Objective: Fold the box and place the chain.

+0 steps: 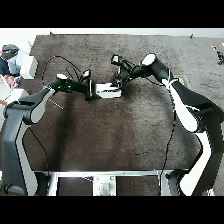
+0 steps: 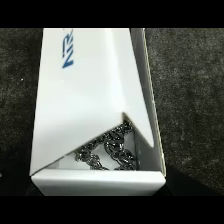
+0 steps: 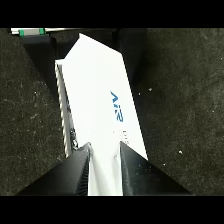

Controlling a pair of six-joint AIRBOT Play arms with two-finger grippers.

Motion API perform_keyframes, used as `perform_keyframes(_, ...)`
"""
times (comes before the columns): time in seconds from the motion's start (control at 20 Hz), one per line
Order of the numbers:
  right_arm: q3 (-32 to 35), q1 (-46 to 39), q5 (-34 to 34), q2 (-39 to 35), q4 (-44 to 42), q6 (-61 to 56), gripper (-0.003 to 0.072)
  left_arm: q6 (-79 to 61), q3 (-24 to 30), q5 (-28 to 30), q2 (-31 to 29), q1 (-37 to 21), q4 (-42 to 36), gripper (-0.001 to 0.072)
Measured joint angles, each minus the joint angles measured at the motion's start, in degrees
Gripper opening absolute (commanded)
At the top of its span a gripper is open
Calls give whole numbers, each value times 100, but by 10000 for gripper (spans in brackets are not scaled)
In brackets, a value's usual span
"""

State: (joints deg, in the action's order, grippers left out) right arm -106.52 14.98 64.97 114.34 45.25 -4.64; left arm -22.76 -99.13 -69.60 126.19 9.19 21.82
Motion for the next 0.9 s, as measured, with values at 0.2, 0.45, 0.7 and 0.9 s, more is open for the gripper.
perform_keyframes(0.2, -2, 31, 48, 0, 168, 0, 198, 0, 0, 0, 0, 0, 0, 483)
perform_keyframes(0.45, -2, 105, 190, 0, 409, -37, 198, -15, 0, 2, 0, 2, 4, 483)
perform_keyframes(0.7, 0, 140, 391, 28, 614, -138, 199, -15, 0, -2, 0, 7, 4, 483)
perform_keyframes(0.9, 2, 142, 623, 39, 688, -210, 312, -15, 0, -39, 0, 11, 15, 483)
